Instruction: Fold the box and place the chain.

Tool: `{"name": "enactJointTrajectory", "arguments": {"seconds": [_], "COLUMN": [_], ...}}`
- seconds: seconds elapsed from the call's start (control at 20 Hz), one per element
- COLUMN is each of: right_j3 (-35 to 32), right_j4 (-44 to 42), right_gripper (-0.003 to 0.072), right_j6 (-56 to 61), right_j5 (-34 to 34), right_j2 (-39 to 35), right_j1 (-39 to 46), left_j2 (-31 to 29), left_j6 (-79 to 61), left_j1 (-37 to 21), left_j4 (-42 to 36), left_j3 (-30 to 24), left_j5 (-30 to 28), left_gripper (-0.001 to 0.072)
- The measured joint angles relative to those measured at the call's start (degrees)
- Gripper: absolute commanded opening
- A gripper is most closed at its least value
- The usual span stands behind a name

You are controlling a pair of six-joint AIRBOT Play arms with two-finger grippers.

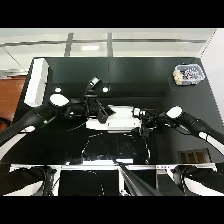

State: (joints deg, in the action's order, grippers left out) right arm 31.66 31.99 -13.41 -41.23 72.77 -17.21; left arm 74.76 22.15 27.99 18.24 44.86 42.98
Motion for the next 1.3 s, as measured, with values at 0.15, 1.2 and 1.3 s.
{"name": "enactJointTrajectory", "arguments": {"seconds": [0.15,1.2,1.3], "right_j3": [0.0,0.0,0.0], "right_j4": [0.0,0.0,0.0], "right_gripper": [0.0125,0.0126,0.0126], "right_j6": [0.1,0.1,0.1], "right_j5": [0.0,0.3,0.3], "right_j2": [0.0,0.0,0.0], "right_j1": [0.0,0.1,0.1], "left_j2": [3.4,-18.9,-19.7], "left_j6": [1.0,0.7,-9.2], "left_j1": [-0.2,-14.8,-15.0], "left_j4": [0.1,18.6,18.4], "left_j3": [0.0,-11.2,-13.2], "left_j5": [-5.2,3.9,6.8], "left_gripper": [0.0021,0.0026,0.0477]}}
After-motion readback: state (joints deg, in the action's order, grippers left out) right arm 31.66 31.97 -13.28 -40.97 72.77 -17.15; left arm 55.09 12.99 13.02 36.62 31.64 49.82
